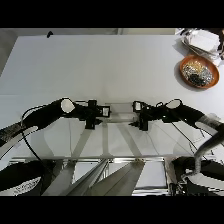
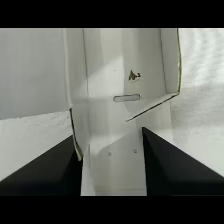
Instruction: Fold the box and place the chain.
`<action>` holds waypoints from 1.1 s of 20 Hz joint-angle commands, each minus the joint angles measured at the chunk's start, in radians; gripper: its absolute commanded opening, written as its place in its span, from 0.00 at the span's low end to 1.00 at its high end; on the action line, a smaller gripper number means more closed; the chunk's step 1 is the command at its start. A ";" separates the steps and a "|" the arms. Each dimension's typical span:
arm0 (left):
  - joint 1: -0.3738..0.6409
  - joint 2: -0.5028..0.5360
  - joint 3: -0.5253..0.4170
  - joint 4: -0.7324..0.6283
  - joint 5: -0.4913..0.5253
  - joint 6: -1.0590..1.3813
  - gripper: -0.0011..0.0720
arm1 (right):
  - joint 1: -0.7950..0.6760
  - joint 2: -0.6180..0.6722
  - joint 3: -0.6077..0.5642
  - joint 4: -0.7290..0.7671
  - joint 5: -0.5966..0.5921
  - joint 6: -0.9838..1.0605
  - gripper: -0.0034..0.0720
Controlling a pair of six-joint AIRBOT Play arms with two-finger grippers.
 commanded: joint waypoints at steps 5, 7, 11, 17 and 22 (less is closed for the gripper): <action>-0.002 0.037 0.001 -0.002 -0.005 0.002 0.44 | 0.000 0.001 0.000 0.002 -0.002 0.004 0.58; -0.002 0.054 0.001 -0.002 0.000 0.003 0.44 | 0.000 0.001 0.000 0.002 -0.002 0.003 0.58; -0.003 0.048 0.001 -0.001 -0.033 0.021 0.44 | 0.000 0.001 0.000 0.002 -0.002 0.004 0.58; -0.008 0.048 0.001 -0.003 -0.047 0.028 0.36 | 0.000 0.001 0.000 0.002 -0.002 0.004 0.58; -0.013 0.046 0.001 -0.003 -0.004 0.029 0.36 | 0.000 0.001 0.000 0.002 -0.002 0.003 0.58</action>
